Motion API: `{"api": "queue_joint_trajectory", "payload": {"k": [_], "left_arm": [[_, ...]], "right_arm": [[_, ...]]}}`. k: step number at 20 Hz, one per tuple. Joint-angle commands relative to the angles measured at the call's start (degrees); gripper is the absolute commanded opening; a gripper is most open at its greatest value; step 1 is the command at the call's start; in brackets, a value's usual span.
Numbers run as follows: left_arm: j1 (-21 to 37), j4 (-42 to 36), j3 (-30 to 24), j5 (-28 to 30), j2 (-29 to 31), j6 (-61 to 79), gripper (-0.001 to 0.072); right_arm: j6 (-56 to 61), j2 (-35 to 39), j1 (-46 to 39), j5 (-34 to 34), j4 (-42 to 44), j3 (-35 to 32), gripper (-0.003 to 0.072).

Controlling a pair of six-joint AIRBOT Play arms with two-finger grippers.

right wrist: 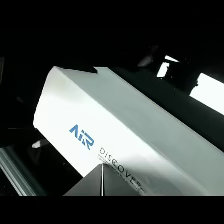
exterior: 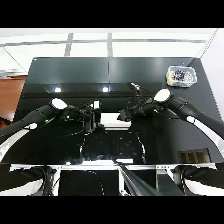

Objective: Fold the box and place the chain.

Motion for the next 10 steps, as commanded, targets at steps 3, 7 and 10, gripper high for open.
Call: {"api": "queue_joint_trajectory", "payload": {"k": [3, 7, 10], "left_arm": [[-0.02, -0.52, 0.04, 0.0, -0.04, -0.04, 0.0444], [0.0, -0.44, 0.04, -0.02, -0.02, -0.04, 0.0444], [0.07, 0.24, 0.96, -0.07, 0.46, -0.79, 0.0447]], "right_arm": [[0.92, -1.4, 0.09, 0.59, -2.97, -0.04, 0.0015], [0.68, 1.66, -2.12, 6.49, -3.28, 1.33, 0.0015], [0.74, 9.97, -8.7, 11.52, -6.71, 2.6, 0.0015]]}}
